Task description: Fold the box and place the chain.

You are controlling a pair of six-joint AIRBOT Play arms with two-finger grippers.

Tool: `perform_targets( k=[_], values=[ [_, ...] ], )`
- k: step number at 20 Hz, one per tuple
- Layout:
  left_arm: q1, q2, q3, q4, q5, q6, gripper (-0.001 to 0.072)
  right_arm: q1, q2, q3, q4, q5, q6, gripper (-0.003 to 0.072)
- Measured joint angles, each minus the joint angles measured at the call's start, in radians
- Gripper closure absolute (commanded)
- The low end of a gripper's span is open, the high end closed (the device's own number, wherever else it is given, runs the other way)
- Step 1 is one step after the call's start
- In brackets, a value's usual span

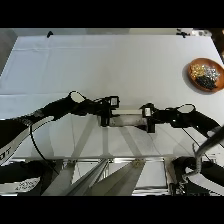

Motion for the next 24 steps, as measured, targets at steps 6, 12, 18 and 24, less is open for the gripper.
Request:
perform_targets(
  k=[6, 12, 18, 24],
  values=[
    [0.000, 0.000, 0.000, 0.000, 0.000, 0.000, 0.0696, -0.015, -0.005, -0.002, -0.062, 0.010, 0.043, 0.0025],
    [0.000, 0.000, 0.000, -0.001, 0.000, 0.000, 0.0696, -0.024, -0.005, -0.003, -0.072, 0.015, 0.050, 0.0028],
    [0.000, 0.000, 0.000, -0.001, 0.000, 0.000, 0.0696, -0.018, -0.005, -0.003, -0.054, 0.017, 0.052, 0.0047],
    [0.000, 0.000, 0.000, -0.001, 0.000, 0.000, 0.0696, -0.015, -0.011, -0.007, -0.049, 0.018, 0.055, 0.0115]
  ],
)
